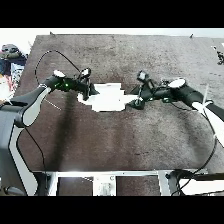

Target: Fold the box and place the chain.

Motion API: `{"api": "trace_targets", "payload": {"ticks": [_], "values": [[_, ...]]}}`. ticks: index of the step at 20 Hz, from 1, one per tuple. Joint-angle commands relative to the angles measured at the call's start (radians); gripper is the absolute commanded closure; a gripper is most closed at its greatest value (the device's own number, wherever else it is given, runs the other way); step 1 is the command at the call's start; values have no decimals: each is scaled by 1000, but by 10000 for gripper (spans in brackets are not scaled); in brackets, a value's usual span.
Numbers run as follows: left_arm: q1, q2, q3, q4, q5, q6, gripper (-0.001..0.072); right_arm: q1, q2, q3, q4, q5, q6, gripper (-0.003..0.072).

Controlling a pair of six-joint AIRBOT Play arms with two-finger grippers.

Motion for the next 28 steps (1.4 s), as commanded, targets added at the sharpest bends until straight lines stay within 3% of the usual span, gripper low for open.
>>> {"api": "trace_targets", "payload": {"ticks": [1,13,18,24,28], "values": [[-1,-1,0,0,0,0,698,94,-34,0,-146,-65,-48,-27],[-1,1,0,-1,0,0,698,201,-72,0,-169,-387,-55,-26],[-1,1,0,-1,0,0,698,176,-11,3,-150,-400,14,-25],[-1,1,0,-1,0,0,698,144,-37,95,-151,-340,-22,-18],[-1,1,0,-1,0,0,698,104,-112,200,-146,-185,-34,-19]]}}
